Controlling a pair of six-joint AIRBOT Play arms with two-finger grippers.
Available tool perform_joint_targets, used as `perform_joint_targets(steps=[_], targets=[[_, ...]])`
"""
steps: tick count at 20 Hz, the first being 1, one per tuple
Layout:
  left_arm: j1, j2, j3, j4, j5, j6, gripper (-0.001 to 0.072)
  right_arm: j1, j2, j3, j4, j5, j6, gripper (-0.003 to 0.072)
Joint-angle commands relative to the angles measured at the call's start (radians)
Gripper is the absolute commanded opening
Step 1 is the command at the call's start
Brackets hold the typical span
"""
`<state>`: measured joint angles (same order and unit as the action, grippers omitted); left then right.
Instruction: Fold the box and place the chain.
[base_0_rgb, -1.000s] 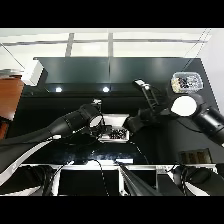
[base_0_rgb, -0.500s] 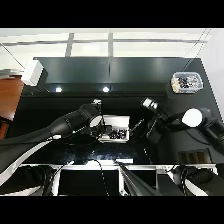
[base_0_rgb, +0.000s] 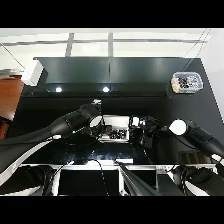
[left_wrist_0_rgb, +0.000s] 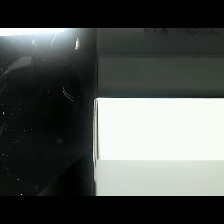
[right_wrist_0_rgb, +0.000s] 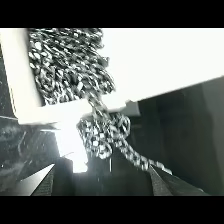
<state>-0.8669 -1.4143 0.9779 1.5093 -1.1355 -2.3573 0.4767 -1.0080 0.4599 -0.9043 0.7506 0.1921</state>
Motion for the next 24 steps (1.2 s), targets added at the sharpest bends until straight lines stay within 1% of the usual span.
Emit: perform_joint_targets(steps=[1, 4, 11, 15, 16, 17, 22, 23, 24], targets=[[0.0, 0.0, 0.001, -0.002, 0.001, 0.0, 0.0027, 0.006, -0.048, -0.005, 0.119, -0.045, -0.176, 0.0703], [0.0, 0.0, 0.001, 0.0, 0.001, 0.0, 0.0027, 0.006, -0.077, -0.005, 0.172, -0.06, -0.209, 0.0702], [0.0, 0.0, 0.001, 0.001, 0.002, 0.0, 0.0028, 0.006, -0.119, -0.005, 0.171, -0.083, -0.208, 0.0695], [0.0, 0.0, 0.001, 0.001, 0.003, 0.0, 0.0027, 0.006, -0.122, -0.005, 0.171, -0.086, -0.208, 0.069], [0.0, 0.0, 0.001, 0.001, 0.005, 0.0, 0.0028, 0.006, -0.122, -0.005, 0.171, -0.086, -0.208, 0.0518], [0.0, 0.0, 0.001, 0.001, 0.006, 0.0, 0.0027, 0.006, -0.122, -0.005, 0.171, -0.086, -0.208, 0.0406], [0.0, 0.0, 0.001, 0.0, 0.006, 0.0, 0.0027, 0.023, -0.122, -0.005, 0.169, -0.096, -0.208, 0.0398], [0.0, 0.0, 0.001, 0.0, 0.005, 0.0, 0.0027, 0.035, -0.122, -0.005, 0.169, -0.103, -0.208, 0.0284], [0.0, 0.0, 0.001, 0.0, 0.006, 0.0, 0.0027, 0.046, -0.122, -0.005, 0.169, -0.103, -0.208, 0.0095]])
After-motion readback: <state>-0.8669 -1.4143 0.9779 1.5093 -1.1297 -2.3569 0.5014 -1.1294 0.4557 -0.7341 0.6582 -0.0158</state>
